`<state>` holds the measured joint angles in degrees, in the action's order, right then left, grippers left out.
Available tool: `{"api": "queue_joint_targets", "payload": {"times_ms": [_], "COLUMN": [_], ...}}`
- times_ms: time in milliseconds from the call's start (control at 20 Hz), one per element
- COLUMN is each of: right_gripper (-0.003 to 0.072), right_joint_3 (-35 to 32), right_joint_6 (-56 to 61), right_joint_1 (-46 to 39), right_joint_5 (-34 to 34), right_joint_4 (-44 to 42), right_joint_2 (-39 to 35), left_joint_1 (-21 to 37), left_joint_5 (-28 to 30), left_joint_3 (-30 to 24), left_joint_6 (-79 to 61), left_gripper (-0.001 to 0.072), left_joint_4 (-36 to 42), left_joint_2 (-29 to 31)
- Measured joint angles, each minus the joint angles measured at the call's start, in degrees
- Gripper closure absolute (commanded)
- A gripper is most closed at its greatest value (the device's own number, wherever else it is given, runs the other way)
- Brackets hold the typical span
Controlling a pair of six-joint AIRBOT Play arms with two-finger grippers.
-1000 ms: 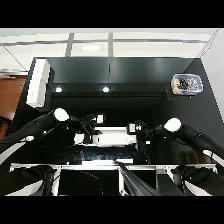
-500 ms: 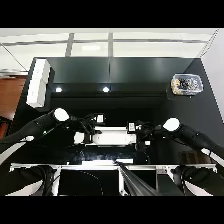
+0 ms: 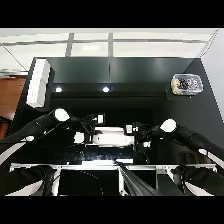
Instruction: Fold the box and place the chain.
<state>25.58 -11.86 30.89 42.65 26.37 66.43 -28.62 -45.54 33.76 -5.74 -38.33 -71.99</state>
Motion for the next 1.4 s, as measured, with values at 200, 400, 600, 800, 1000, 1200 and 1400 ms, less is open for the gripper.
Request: {"api": "queue_joint_targets", "payload": {"times_ms": [200,400,600,800,1000,1200,1400], "right_gripper": [-0.0007,-0.0007,-0.0006,-0.0006,-0.0007,-0.0008,-0.0008], "right_joint_3": [0.0,0.0,0.0,0.0,0.0,0.0,0.0], "right_joint_6": [0.8,2.4,2.9,3.1,3.3,3.4,3.1], "right_joint_1": [0.2,0.3,0.3,0.3,0.3,0.3,0.3], "right_joint_5": [-1.0,-2.5,-2.7,-2.8,-2.9,-3.1,-3.2], "right_joint_4": [0.7,3.0,4.3,4.8,5.0,5.0,4.3], "right_joint_2": [0.2,0.4,0.5,0.5,0.5,0.5,0.5], "left_joint_1": [0.0,0.0,0.0,0.0,0.0,0.0,0.0], "left_joint_5": [0.1,0.1,0.1,0.1,0.1,0.0,0.0], "left_joint_3": [0.0,0.0,0.0,0.0,0.0,0.0,0.0], "left_joint_6": [0.0,0.0,0.0,0.0,0.0,0.0,0.0], "left_gripper": [0.0682,0.0682,0.0682,0.0682,0.0682,0.0682,0.0682], "left_joint_4": [0.1,0.1,0.1,0.1,0.0,0.0,0.0], "left_joint_2": [0.0,0.0,0.0,0.0,0.0,0.0,0.0]}}
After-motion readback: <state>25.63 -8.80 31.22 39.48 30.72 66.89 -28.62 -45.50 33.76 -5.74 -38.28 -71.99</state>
